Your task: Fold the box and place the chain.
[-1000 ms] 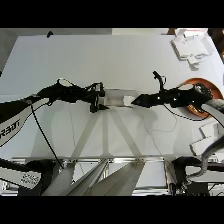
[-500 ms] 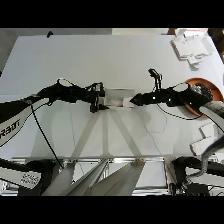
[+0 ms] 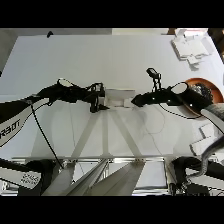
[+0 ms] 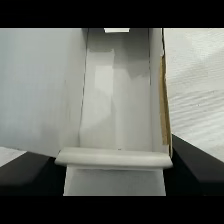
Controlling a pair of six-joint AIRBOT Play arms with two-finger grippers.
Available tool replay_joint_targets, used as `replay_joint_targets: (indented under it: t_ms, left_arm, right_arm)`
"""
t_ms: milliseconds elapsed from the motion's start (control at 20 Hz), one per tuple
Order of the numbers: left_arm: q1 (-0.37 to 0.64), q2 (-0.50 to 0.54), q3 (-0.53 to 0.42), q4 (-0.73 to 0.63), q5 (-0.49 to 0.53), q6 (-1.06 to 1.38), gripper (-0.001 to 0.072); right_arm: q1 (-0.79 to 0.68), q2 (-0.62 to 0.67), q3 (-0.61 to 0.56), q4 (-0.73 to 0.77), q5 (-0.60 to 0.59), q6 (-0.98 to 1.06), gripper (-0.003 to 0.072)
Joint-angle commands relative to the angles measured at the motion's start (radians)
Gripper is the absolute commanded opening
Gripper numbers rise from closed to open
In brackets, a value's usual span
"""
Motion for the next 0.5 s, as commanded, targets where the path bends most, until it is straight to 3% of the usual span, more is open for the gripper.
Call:
replay_joint_targets:
  t_ms: [0,200,450]
  left_arm:
    - [0.0,0.001,0.0,0.0,0.001,0.0,0.0342]
    - [0.001,0.001,0.0,0.0,0.001,0.0,0.0342]
    - [0.001,0.001,0.0,0.0,0.001,0.0,0.0342]
  right_arm:
    - [0.049,0.011,0.0,-0.079,-0.077,0.107,0.0407]
    - [0.129,0.011,0.0,-0.312,-0.168,0.379,0.0408]
    - [0.185,0.011,0.004,-0.494,-0.175,0.584,0.0408]
